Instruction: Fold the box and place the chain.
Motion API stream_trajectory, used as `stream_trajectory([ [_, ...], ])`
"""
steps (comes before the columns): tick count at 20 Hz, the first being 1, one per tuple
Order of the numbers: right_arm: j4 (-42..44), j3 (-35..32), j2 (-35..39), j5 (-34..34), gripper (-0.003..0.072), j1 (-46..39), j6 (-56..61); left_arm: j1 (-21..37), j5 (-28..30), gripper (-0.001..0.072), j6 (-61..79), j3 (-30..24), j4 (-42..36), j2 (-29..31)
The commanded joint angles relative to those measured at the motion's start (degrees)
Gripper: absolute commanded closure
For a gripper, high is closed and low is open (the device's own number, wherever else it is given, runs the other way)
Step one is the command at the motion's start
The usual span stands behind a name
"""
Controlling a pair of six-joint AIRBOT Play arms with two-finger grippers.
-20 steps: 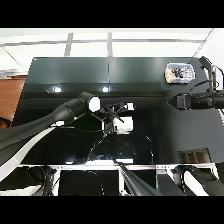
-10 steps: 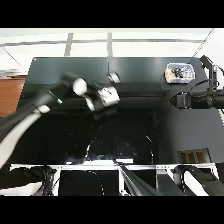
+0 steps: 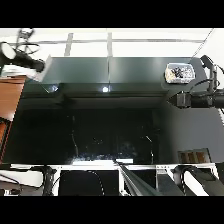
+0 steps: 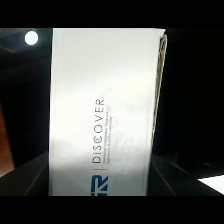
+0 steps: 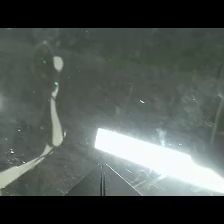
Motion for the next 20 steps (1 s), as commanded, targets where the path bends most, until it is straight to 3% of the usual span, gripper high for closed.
stream_trajectory([
  [1,1.95,0.07,0.07,-0.74,0.0671,-0.02,0.11,6.47,-5.64,0.0426,-1.46,11.87,0.02,-9.94],
  [5,2.03,0.07,0.07,-0.98,0.0671,0.00,0.33,6.91,-12.59,0.0425,-4.17,21.94,-2.27,-20.74],
  [8,1.99,0.07,0.07,-0.96,0.0671,0.00,0.63,6.88,-12.98,0.0412,-7.41,23.71,-5.35,-23.87],
  [9,2.01,0.07,0.07,-0.85,0.0671,0.00,0.74,6.91,-12.50,0.0324,-9.35,23.98,-4.90,-23.96],
  [10,1.99,0.07,0.07,-0.68,0.0671,0.00,0.74,6.91,-11.82,0.0000,-11.06,24.90,-4.22,-23.89],
  [13,1.95,0.07,0.07,-0.68,0.0671,0.00,0.74,6.47,-14.49,-0.0005,-12.63,31.58,-3.28,-22.23],
  [15,1.95,0.07,0.07,-0.66,0.0671,0.00,0.74,6.16,-14.25,-0.0002,-12.63,30.75,-5.33,-17.35],
  [16,1.92,0.07,0.07,-0.72,0.0670,0.00,0.74,6.01,-14.82,0.0025,-12.70,29.62,-7.21,-14.67],
  [17,1.92,0.07,0.07,-0.85,0.0671,0.00,0.72,5.95,-15.87,0.0143,-13.75,28.11,-8.94,-11.80],
  [18,1.86,0.07,0.07,-0.90,0.0671,0.00,0.70,5.88,-18.03,0.0445,-14.99,26.69,-11.06,-9.35],
  [19,1.81,0.07,0.07,-0.90,0.0671,0.00,0.68,5.88,-21.11,0.0680,-14.86,25.20,-14.43,-7.10],
  [20,1.70,0.07,0.07,-1.05,0.0671,0.00,0.68,5.77,-24.59,0.0685,-14.88,23.74,-18.40,-5.38],
])
